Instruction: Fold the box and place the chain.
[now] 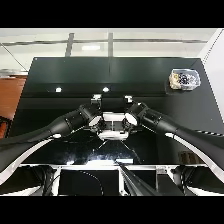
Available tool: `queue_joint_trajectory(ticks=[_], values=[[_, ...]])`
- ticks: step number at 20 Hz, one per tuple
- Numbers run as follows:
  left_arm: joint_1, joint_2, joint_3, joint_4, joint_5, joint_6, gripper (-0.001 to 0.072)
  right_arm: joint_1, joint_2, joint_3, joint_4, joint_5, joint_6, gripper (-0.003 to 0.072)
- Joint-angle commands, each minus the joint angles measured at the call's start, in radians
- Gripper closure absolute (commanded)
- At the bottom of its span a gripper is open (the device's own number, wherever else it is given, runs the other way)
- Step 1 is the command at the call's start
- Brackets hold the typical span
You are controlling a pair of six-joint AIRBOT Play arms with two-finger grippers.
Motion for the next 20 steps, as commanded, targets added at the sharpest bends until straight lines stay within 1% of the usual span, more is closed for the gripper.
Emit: queue_joint_trajectory(ticks=[1, 5, 10, 11, 12, 14, 15, 16, 17, 18, 19, 20], values=[[0.000, 0.000, 0.000, 0.003, -0.005, 0.001, 0.0682, -0.001, 0.037, 0.001, -0.039, 0.027, -0.010, 0.0404], [0.000, 0.000, 0.000, 0.003, -0.005, 0.001, 0.0682, -0.004, 0.153, 0.001, -0.069, 0.050, -0.055, 0.0405], [0.000, 0.000, 0.000, 0.003, -0.006, 0.001, 0.0682, -0.064, 0.383, 0.001, -0.084, 0.131, -0.196, 0.0405], [0.000, 0.000, 0.000, 0.003, -0.006, 0.001, 0.0682, -0.093, 0.428, 0.001, -0.113, 0.139, -0.215, 0.0404], [0.000, 0.000, 0.000, 0.002, -0.006, 0.001, 0.0682, -0.129, 0.470, 0.001, -0.187, 0.146, -0.234, 0.0404], [0.000, 0.000, 0.000, 0.002, -0.006, 0.001, 0.0682, -0.207, 0.507, 0.000, -0.400, 0.148, -0.277, 0.0405], [0.000, 0.000, 0.000, 0.002, -0.006, 0.001, 0.0682, -0.262, 0.503, -0.005, -0.497, 0.126, -0.298, 0.0405], [0.000, 0.000, 0.000, 0.002, -0.006, 0.001, 0.0682, -0.327, 0.494, -0.016, -0.550, 0.075, -0.300, 0.0405], [0.000, 0.000, 0.000, 0.002, -0.007, 0.001, 0.0682, -0.415, 0.478, -0.030, -0.565, -0.012, -0.300, 0.0364], [0.000, 0.000, 0.000, 0.002, -0.006, 0.001, 0.0682, -0.506, 0.452, -0.037, -0.554, -0.101, -0.299, 0.0052], [0.000, 0.000, 0.000, 0.002, -0.006, 0.001, 0.0682, -0.602, 0.412, -0.037, -0.538, -0.196, -0.300, -0.0026], [0.000, 0.000, 0.000, 0.002, -0.006, 0.001, 0.0682, -0.689, 0.369, -0.032, -0.494, -0.293, -0.300, -0.0026]])
